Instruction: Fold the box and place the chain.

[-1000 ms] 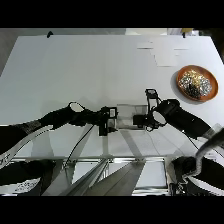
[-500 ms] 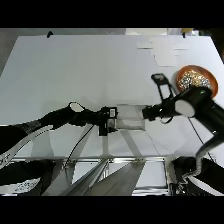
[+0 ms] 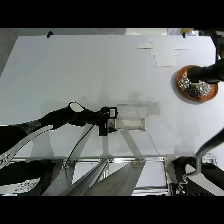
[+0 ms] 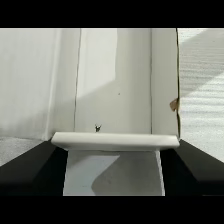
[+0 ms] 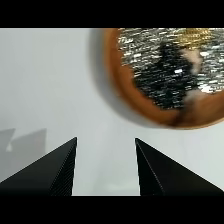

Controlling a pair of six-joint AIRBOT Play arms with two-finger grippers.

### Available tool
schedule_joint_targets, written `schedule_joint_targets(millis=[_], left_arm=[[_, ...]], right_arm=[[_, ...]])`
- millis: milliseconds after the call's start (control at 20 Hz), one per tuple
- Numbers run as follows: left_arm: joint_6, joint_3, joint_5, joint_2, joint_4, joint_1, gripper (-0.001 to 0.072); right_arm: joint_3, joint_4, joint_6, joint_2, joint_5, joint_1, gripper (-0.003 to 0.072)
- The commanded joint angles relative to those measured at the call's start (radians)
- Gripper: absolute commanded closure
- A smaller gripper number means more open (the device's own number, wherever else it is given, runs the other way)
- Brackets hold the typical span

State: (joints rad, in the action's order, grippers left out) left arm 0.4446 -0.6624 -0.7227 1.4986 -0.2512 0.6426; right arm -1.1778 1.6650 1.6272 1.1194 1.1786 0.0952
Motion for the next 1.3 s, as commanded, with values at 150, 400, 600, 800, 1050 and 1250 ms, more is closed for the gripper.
schedule_joint_targets(millis=[150, 400, 600, 800, 1050, 1250], left_arm=[[0.0, 0.0, 0.0, -0.001, 0.0, 0.0, 0.0504], [0.0, 0.0, 0.0, -0.001, 0.0, 0.0, 0.0504], [0.0, 0.0, 0.0, -0.001, 0.0, 0.0, 0.0504], [0.0, 0.0, 0.0, -0.001, 0.0, 0.0, 0.0504], [0.0, 0.0, 0.0, -0.001, 0.0, 0.0, 0.0504], [0.0, 0.0, 0.0, -0.001, 0.0, 0.0, 0.0504]], right_arm=[[-0.016, 0.003, -0.066, 0.168, -0.126, 0.189, 0.03], [-0.016, 0.003, -0.073, 0.307, -0.158, 0.192, 0.0392], [-0.016, 0.006, -0.058, 0.367, -0.21, 0.192, 0.0506], [-0.016, 0.007, -0.059, 0.409, -0.243, 0.192, 0.0511], [-0.016, 0.007, -0.062, 0.476, -0.246, 0.192, 0.0507], [-0.016, 0.018, -0.061, 0.486, -0.262, 0.192, 0.0511]])
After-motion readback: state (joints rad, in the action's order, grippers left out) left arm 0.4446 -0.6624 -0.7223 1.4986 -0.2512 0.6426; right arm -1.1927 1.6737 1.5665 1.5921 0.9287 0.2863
